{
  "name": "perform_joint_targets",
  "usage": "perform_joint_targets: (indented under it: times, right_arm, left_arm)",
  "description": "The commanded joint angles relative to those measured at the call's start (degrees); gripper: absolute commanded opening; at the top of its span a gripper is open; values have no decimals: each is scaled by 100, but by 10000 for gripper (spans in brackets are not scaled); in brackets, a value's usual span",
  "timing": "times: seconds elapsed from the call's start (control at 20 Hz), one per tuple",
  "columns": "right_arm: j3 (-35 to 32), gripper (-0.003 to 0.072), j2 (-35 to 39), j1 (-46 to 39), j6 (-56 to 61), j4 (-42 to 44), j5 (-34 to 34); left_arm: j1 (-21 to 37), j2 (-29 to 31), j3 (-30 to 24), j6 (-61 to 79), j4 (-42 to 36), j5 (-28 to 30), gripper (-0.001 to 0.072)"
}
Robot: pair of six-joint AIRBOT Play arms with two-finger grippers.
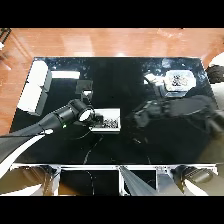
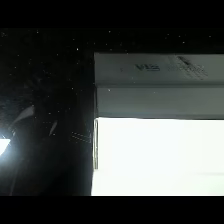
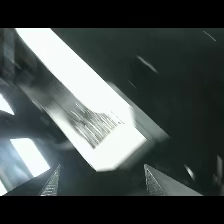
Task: Fold the box and place the chain.
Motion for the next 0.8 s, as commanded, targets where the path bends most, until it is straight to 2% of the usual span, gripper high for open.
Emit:
perform_joint_targets:
  times: [0.0, 0.05, 0.15, 0.3, 0.35, 0.4, 0.45, 0.5, 0.65, 0.75]
  right_arm:
    - [-7, 590, 656, -1497, 328, -1193, -1377]
    - [-50, 593, 743, -1843, 516, -1292, -1226]
    - [-214, 703, 741, -2243, 584, -1110, -890]
    - [-461, 703, 721, -2277, 896, -1093, -691]
    - [-485, 703, 721, -2277, 1012, -1097, -717]
    - [-485, 703, 721, -2277, 1058, -1093, -730]
    - [-485, 702, 721, -2277, 1099, -1093, -730]
    - [-485, 702, 721, -2277, 1165, -1093, -748]
    - [-485, 702, 723, -2280, 1174, -1069, -796]
    - [-485, 702, 728, -2282, 1167, -940, -848]
  left_arm:
    - [-4, 2, -2, 0, -20, 9, 17]
    - [-4, 2, -2, -2, -22, 15, 17]
    - [-4, 2, 0, 0, -24, 4, 17]
    - [-4, 2, 50, -2, -24, -57, 23]
    - [-4, 2, 114, -2, -24, -140, 116]
    - [-4, 2, 214, -2, -22, -234, 284]
    - [-4, 4, 332, 0, -2, -337, 418]
    - [-4, 9, 483, 20, 2, -463, 498]
    - [-17, 184, 962, 555, -39, -1038, 519]
    - [-48, 573, 1172, 1209, -39, -1637, 518]
